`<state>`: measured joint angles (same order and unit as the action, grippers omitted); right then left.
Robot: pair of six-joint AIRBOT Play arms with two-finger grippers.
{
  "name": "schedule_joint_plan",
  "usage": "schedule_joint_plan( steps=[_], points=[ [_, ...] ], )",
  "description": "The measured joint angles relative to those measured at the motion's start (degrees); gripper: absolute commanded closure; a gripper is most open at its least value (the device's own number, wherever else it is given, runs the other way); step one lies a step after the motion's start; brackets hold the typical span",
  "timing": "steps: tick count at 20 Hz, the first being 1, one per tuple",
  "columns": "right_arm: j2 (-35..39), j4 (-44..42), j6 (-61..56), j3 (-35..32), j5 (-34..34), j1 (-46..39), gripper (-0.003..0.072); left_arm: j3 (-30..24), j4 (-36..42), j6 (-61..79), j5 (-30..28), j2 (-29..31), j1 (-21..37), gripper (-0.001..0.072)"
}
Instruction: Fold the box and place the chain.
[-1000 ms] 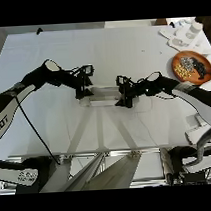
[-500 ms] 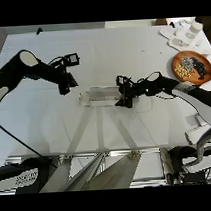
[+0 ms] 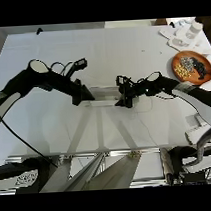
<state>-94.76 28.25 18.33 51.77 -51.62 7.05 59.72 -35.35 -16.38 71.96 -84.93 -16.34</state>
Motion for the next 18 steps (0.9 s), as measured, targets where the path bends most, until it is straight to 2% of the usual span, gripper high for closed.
schedule_joint_plan(
  steps=[7, 9, 12, 18],
  points=[
    [0.0, 0.0, 0.0, 0.0, 0.0, 0.0, 0.0249, -0.5, 6.6, -0.6, -19.8, -2.8, -1.2, 0.0699],
    [0.0, 0.0, 0.0, 0.0, 0.0, 0.0, 0.0249, -0.6, 7.2, -1.2, -23.3, -4.1, -1.3, 0.0699],
    [0.0, 0.0, 0.0, 0.0, 0.0, 0.0, 0.0249, -0.6, 7.7, -1.6, -26.1, -6.8, -1.4, 0.0699],
    [0.0, 0.0, 0.0, 0.0, 0.0, 0.0, 0.0249, -0.6, 7.9, -1.8, -26.7, -8.3, -1.2, 0.0699]
  ],
)
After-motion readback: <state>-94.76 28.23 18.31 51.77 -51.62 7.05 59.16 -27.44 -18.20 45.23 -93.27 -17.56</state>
